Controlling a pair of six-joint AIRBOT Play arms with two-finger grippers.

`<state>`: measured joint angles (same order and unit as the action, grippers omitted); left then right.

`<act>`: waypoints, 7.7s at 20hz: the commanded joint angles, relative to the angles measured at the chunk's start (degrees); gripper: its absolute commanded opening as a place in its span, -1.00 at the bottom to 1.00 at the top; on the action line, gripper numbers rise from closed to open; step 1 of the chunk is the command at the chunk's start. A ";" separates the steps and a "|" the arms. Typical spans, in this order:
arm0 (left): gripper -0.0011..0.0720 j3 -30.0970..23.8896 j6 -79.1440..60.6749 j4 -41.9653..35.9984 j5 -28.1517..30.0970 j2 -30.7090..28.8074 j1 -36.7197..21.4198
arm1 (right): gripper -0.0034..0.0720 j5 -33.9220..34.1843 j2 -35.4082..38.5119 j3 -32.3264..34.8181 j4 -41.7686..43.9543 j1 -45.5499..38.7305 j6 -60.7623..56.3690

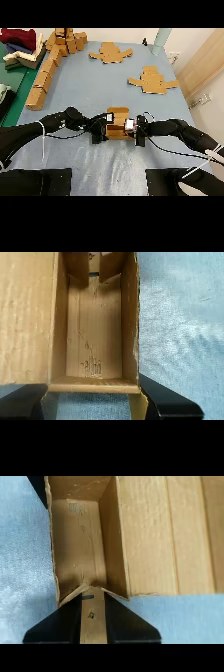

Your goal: Fold the box.

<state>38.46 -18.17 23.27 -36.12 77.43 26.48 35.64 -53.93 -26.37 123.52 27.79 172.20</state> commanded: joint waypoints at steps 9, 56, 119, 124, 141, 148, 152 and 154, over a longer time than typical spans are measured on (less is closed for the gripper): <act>0.44 0.04 0.04 -0.09 0.04 0.02 -0.04 | 0.81 -1.25 -2.19 0.02 0.76 1.29 0.20; 0.44 0.04 0.04 -0.09 0.04 0.02 -0.04 | -0.90 15.98 -2.16 -2.08 -8.74 -16.63 -64.52; 0.44 0.04 0.04 -0.09 0.07 0.02 -0.04 | -0.36 30.84 -26.23 -28.39 -45.81 20.55 -132.32; 0.44 0.04 0.04 -0.09 0.04 0.02 -0.04 | -0.90 30.80 -26.23 -28.39 -45.75 20.55 -132.06; 0.44 0.04 0.04 -0.09 0.04 0.02 -0.04 | -0.11 36.65 -7.67 -28.76 -46.62 8.44 -123.89; 0.44 0.04 0.04 -0.09 0.04 0.02 -0.04 | -0.89 22.01 -22.91 -30.84 -0.15 -22.95 -80.15; 0.44 0.04 0.04 -0.09 0.04 0.02 -0.04 | -0.90 29.97 -35.19 -36.63 20.35 -26.21 -66.05; 0.44 0.04 0.04 -0.07 0.04 0.02 -0.04 | -0.91 34.80 -37.64 -38.36 21.97 -23.63 -57.72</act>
<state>38.46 -18.09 23.16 -36.07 77.43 26.46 63.99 -86.06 -61.87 133.08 4.45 99.61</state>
